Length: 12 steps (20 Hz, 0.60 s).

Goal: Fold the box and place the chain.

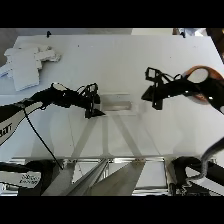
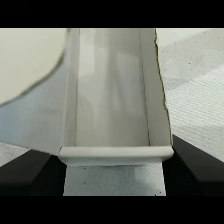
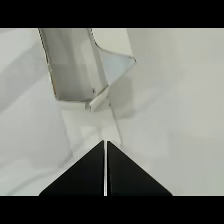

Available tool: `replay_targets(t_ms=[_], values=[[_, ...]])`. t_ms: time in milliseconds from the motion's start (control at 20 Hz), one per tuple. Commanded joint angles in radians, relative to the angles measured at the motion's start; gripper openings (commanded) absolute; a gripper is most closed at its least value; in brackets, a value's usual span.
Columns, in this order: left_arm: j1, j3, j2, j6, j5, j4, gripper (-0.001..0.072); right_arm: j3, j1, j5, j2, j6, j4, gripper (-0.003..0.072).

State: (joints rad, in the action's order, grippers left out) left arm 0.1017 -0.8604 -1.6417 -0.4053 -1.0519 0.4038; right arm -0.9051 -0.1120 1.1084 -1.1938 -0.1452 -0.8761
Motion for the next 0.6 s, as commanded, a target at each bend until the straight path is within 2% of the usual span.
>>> replay_targets(t_ms=[0,200,400,450,550], values=[[0.000,0.000,0.000,0.000,0.000,0.000,0.0353,-0.001,0.051,0.063,0.081,-0.274,-0.108,0.0011],[0.000,0.000,0.000,0.003,0.000,0.000,0.0353,-0.001,0.109,0.063,0.090,-0.618,-0.214,0.0011],[0.000,0.000,0.000,0.003,0.000,0.000,0.0353,0.000,0.152,0.045,0.078,-0.750,-0.212,0.0011],[0.000,0.000,0.000,0.003,0.000,0.000,0.0353,0.000,0.151,0.040,0.071,-0.750,-0.204,0.0011],[0.000,0.000,0.000,0.003,0.000,0.000,0.0353,-0.001,0.148,0.050,0.054,-0.748,-0.064,0.0009]])
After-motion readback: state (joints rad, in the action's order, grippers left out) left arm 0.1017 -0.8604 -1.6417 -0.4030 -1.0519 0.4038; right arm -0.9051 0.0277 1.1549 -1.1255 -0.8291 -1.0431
